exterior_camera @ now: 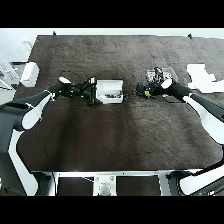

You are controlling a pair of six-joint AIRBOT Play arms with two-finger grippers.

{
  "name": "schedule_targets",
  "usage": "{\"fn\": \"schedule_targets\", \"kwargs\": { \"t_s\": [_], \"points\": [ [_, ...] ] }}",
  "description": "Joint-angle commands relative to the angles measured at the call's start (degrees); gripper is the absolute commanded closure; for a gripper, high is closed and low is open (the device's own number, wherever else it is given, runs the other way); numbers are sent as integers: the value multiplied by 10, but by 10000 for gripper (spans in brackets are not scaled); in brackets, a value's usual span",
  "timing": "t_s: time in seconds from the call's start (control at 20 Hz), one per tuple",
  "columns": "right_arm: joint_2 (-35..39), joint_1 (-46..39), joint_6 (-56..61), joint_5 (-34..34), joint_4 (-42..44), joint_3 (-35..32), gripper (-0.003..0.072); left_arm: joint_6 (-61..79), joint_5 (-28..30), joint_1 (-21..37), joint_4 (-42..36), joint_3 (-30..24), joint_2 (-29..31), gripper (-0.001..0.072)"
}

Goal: Fold the box and place the chain.

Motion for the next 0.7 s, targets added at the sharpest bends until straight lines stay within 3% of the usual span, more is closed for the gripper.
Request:
{"fn": "schedule_targets", "kwargs": {
  "t_s": [0.0, 0.25, 0.65],
  "points": [
    [-14, 1, 14, 0, -28, 4, 648, 0, 0, 0, 0, 0, 1, 314],
    [13, 10, 9, -3, -28, 11, 677, 0, 0, 0, 0, 0, 1, 313],
    [205, 52, 10, -21, -62, 12, 677, 0, 0, 0, 0, 0, 0, 313]
  ]
}}
